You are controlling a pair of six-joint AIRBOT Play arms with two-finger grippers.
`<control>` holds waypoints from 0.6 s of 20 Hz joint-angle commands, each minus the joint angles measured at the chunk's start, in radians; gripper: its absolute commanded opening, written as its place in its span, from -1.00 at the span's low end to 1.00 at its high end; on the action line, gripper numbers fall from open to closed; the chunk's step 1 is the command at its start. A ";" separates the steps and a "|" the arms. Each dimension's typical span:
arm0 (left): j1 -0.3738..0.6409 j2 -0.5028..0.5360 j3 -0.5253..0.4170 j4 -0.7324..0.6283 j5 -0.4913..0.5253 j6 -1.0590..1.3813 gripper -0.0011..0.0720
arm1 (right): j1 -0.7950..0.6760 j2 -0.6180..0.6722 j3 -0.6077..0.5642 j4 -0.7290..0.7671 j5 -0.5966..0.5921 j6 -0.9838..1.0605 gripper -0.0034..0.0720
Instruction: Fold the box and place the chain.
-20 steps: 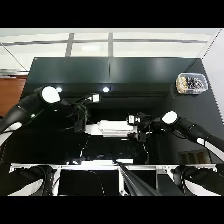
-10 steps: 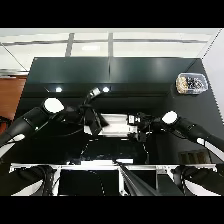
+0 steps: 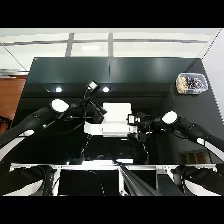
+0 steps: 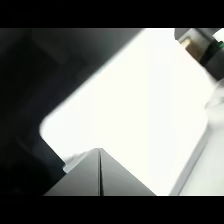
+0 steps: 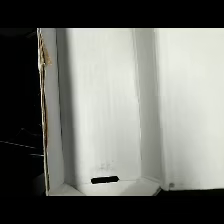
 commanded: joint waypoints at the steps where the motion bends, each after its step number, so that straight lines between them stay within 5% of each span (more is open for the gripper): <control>1: -0.001 -0.077 0.002 0.000 -0.071 0.018 -0.90 | 0.000 0.001 -0.001 0.001 0.000 0.001 -0.07; 5: 0.009 -0.084 0.016 0.026 -0.093 0.016 -0.90 | 0.000 0.001 -0.001 0.000 0.000 0.001 -0.07; 8: 0.055 -0.071 0.104 0.173 -0.266 -0.061 -0.90 | 0.000 0.001 -0.001 0.000 0.000 0.000 -0.07; 12: 0.152 0.084 0.149 0.279 -0.388 -0.178 -0.90 | 0.000 0.001 -0.001 0.001 0.000 0.001 -0.07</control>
